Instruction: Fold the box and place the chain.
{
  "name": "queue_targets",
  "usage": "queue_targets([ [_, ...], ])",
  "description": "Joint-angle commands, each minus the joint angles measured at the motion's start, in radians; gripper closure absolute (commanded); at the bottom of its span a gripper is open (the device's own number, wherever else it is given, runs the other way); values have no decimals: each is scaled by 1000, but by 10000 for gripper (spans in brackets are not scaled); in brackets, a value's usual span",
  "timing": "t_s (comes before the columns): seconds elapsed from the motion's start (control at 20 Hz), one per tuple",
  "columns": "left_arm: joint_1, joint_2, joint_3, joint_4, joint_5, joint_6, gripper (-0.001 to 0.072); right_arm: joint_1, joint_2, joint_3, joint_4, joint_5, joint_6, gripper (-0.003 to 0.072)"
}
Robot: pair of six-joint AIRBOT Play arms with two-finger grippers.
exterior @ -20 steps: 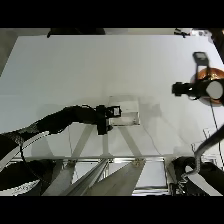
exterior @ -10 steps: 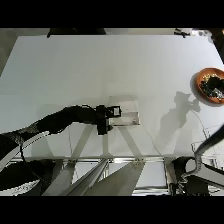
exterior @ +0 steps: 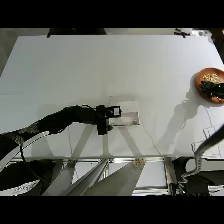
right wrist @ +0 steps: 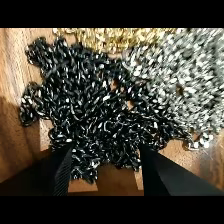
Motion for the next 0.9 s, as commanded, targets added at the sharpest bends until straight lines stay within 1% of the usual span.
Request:
queue_targets([
  [0.0, 0, 1, 0, 0, 0, 0, 627, -2, -58, 5, 10, 29, -26, 234],
  [0.05, 0, 1, 0, 0, 0, 0, 627, -2, -59, 5, 23, 31, -32, 303],
  [0.15, 0, 1, 0, 0, 0, 0, 627, -2, -50, 5, 60, 43, -69, 607],
  [0.2, 0, 1, 0, 0, 0, 0, 627, -2, -41, 5, 69, 50, -70, 674],
  [0.3, 0, 1, 0, 0, 0, 0, 627, -2, -12, 5, 76, 65, -70, 674],
  [0.45, 0, 1, 0, 0, 0, 0, 627, -2, 67, 5, 76, 91, -70, 674],
  [0.75, 0, 1, 0, 0, 0, 0, 627, -2, 295, 5, 84, 151, -86, 674],
  [0.85, 0, 1, 0, 0, 1, 0, 627, -2, 367, 5, 125, 194, -123, 674],
])
